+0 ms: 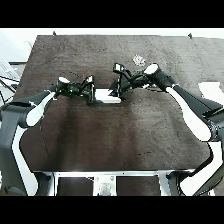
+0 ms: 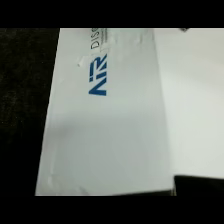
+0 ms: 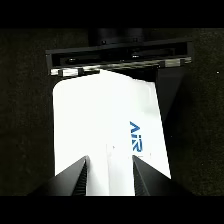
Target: Fold the box and place the chain.
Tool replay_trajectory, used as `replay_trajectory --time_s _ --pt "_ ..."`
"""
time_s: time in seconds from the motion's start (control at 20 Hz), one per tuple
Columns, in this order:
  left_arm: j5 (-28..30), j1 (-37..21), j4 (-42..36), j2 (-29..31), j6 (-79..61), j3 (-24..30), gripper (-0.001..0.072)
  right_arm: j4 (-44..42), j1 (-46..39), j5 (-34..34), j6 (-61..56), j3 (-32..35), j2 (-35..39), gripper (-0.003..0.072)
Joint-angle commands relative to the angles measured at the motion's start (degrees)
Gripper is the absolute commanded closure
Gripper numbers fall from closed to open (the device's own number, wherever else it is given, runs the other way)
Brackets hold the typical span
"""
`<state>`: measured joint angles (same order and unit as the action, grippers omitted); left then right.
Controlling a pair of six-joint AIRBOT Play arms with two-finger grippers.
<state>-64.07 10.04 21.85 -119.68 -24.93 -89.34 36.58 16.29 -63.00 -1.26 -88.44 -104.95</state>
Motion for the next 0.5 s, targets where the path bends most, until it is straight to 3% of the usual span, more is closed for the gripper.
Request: replay_trajectory --time_s 0.0,0.1,0.2,0.45 --pt "0.00 -0.02 0.02 -0.02 0.00 0.02 0.0353 0.02 0.04 1.86 1.75 0.52 -0.28 0.0352" --pt "0.02 -0.02 0.02 -0.02 0.00 0.02 0.0353 0.04 0.04 1.49 1.73 0.55 -0.37 0.0352" --pt "0.02 -0.04 0.02 -0.02 0.00 0.02 0.0353 0.02 0.09 1.49 1.70 0.55 -0.44 0.0411" --pt "0.02 -0.02 0.02 -0.02 0.00 0.02 0.0353 -0.04 0.11 -4.81 0.74 0.72 -0.42 0.0399"
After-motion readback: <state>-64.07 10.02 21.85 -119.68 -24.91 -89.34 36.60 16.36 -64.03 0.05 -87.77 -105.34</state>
